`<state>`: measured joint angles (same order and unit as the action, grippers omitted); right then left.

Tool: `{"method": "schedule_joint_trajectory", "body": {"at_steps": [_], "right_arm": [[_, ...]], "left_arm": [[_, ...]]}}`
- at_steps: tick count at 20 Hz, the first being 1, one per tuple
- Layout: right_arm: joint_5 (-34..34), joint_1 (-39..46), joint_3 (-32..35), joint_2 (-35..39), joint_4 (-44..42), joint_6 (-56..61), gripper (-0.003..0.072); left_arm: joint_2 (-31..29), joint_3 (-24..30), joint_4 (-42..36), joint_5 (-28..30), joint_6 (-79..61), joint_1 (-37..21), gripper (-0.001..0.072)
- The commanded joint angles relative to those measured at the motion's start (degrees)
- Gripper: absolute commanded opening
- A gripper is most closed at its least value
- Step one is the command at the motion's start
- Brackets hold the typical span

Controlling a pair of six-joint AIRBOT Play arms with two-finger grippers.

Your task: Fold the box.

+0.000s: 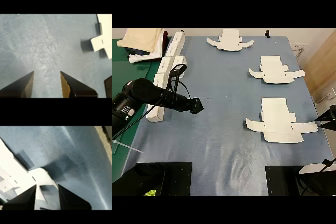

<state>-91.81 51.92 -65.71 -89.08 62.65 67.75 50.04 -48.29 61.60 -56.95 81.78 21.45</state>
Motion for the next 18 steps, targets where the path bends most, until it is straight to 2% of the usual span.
{"method": "schedule_joint_trajectory", "body": {"at_steps": [1, 6, 7, 11, 15, 18], "right_arm": [[-1.0, 0.9, 0.0, -3.1, -1.0, -4.4, 0.042], [-1.9, 0.8, 0.4, -3.8, 2.0, -4.4, 0.0419], [-2.4, 0.4, 0.9, -3.8, 2.0, -4.5, 0.0365], [-5.2, -5.2, 1.9, -3.7, 0.8, -6.1, 0.0001], [-7.3, -14.2, 2.3, 0.1, -8.7, -6.3, 0.0003], [-4.8, -22.8, 7.7, 8.2, -12.5, -4.5, 0.0002]], "left_arm": [[0.0, 0.0, -1.3, -1.2, 0.9, 0.0, 0.0503], [0.0, 0.0, -1.4, -2.2, 1.8, 0.0, 0.0503], [0.0, 0.0, -1.4, -2.2, 1.7, 0.0, 0.0502], [0.0, 0.0, -1.4, -2.2, 1.6, 0.0, 0.0503], [0.0, 0.0, -1.0, -2.2, 1.3, -0.1, 0.0502], [0.0, 0.0, 0.4, -2.6, 1.1, -0.3, 0.0503]]}}
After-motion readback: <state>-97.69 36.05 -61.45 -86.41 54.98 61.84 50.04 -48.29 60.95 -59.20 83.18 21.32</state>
